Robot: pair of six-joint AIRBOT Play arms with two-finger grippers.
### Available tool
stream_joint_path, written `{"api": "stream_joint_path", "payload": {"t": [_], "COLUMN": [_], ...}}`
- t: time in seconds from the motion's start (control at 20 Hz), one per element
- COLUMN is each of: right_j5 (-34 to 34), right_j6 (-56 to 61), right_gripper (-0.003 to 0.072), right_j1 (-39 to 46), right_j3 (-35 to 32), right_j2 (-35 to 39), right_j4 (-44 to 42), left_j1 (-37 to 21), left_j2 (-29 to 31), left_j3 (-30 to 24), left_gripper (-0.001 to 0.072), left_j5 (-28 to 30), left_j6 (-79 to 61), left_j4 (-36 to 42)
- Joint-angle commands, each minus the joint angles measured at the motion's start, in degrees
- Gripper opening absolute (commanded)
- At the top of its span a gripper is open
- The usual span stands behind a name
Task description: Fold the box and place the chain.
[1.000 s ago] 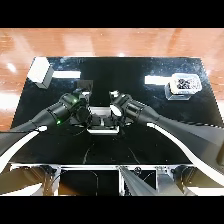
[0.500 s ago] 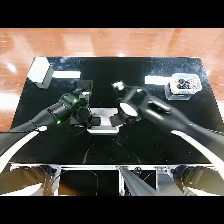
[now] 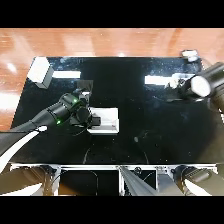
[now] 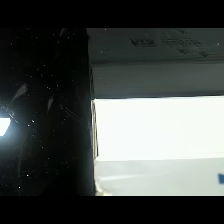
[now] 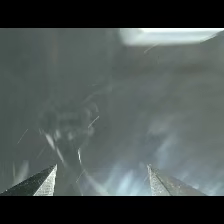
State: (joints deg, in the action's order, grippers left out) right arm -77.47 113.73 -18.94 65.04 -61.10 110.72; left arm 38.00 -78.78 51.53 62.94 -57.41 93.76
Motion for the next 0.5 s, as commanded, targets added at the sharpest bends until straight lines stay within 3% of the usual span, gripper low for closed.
{"api": "stream_joint_path", "payload": {"t": [0.0, 0.2, 0.45], "right_j5": [13.09, 20.68, 22.23], "right_j6": [-5.09, -9.29, -10.71], "right_gripper": [0.067, 0.0669, 0.0668], "right_j1": [15.58, 26.62, 29.62], "right_j3": [-0.57, -0.42, 6.82], "right_j2": [-0.31, -7.82, -22.58], "right_j4": [-2.6, -9.49, -9.73], "left_j1": [-0.04, -0.02, -0.04], "left_j2": [-0.04, -0.04, -0.04], "left_j3": [0.02, 0.02, 0.02], "left_gripper": [0.0016, 0.0016, 0.0016], "left_j5": [-0.15, -0.15, -0.39], "left_j6": [0.04, 0.02, 0.28], "left_j4": [0.11, 0.17, -0.2]}}
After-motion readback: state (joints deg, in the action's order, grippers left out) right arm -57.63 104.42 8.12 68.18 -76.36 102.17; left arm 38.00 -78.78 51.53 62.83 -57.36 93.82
